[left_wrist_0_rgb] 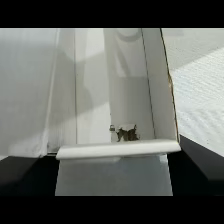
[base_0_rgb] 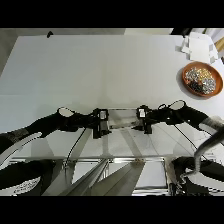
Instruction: Fold the box and place the chain.
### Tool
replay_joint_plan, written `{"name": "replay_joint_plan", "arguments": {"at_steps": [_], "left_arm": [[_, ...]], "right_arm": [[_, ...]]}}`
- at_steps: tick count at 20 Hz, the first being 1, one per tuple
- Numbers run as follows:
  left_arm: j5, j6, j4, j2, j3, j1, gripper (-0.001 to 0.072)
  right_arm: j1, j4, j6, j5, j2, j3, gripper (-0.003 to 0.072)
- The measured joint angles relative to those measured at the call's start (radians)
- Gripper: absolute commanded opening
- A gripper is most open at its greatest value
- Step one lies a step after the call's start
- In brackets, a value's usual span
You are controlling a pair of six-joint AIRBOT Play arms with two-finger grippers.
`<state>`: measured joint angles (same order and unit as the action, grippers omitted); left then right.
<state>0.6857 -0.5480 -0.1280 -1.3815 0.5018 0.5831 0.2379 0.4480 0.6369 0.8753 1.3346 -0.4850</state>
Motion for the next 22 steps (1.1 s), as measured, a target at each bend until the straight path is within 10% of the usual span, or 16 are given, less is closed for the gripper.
{"name": "replay_joint_plan", "arguments": {"at_steps": [2, 4, 22], "left_arm": [[-0.006, 0.000, 0.005, 0.000, 0.000, 0.003, 0.0254], [-0.008, -0.002, 0.007, 0.000, 0.000, 0.005, 0.0105], [-0.015, 0.017, 0.005, 0.000, 0.000, 0.006, 0.0103]], "right_arm": [[0.000, 0.000, 0.000, -0.003, 0.000, 0.000, 0.0504], [0.000, 0.000, 0.000, -0.003, 0.000, 0.000, 0.0504], [0.000, 0.000, 0.001, -0.001, 0.000, 0.000, 0.0504]]}}
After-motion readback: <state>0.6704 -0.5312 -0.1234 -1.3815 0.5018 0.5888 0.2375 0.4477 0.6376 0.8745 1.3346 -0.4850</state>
